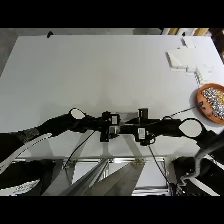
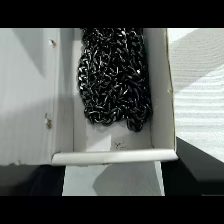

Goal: Fold the box and place the chain.

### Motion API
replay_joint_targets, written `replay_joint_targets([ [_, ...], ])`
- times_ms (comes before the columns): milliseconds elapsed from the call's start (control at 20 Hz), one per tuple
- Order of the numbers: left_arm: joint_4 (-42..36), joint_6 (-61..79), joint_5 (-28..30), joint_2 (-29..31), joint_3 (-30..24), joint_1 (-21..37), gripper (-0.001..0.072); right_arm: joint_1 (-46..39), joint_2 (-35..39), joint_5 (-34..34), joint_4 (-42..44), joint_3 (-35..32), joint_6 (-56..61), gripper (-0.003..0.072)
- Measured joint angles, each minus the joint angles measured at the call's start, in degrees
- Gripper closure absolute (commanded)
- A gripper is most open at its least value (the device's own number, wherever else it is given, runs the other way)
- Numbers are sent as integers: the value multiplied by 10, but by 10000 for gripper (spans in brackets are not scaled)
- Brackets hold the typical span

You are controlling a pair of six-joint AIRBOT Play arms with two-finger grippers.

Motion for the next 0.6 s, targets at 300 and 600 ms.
replay_joint_targets([
  [300, 0, 0, 0, 0, 0, 0, 435, -135, 11, 133, -162, 56, 32, 516],
  [600, 0, 0, 0, 0, 0, 0, 435, -196, -20, 156, -280, 47, 68, 516],
])
